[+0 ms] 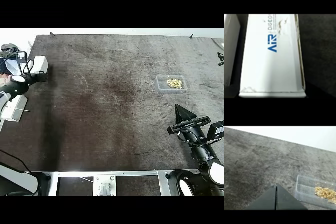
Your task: Fold the box and place the chain.
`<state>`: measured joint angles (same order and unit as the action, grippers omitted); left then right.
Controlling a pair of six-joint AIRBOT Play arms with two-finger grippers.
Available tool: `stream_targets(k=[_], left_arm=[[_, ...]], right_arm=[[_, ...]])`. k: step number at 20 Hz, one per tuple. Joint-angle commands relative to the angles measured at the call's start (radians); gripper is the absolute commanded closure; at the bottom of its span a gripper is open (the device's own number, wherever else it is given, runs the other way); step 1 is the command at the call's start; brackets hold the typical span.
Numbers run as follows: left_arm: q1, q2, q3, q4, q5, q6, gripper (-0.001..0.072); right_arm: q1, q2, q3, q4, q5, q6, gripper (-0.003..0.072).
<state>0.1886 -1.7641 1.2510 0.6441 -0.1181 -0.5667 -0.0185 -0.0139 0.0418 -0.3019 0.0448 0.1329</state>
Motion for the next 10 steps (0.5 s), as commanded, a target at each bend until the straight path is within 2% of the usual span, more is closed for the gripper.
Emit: stream_targets(k=[1,5,8,10], left_arm=[[0.001,0.0,-0.047,0.007,0.115,-0.003,0.0702],[0.001,-0.006,-0.04,0.009,0.143,0.058,0.07],[0.001,-0.044,0.009,0.009,0.04,0.078,0.07],[-0.001,-0.064,0.032,0.007,0.016,0.081,0.0699]], right_arm=[[0.0,0.0,0.0,0.0,0.008,0.003,0.0717],[0.0,0.0,0.0,0.001,0.024,0.003,0.0717],[0.0,0.0,0.0,0.003,0.036,0.003,0.0717],[0.0,0.0,0.0,0.004,0.048,0.003,0.0717]])
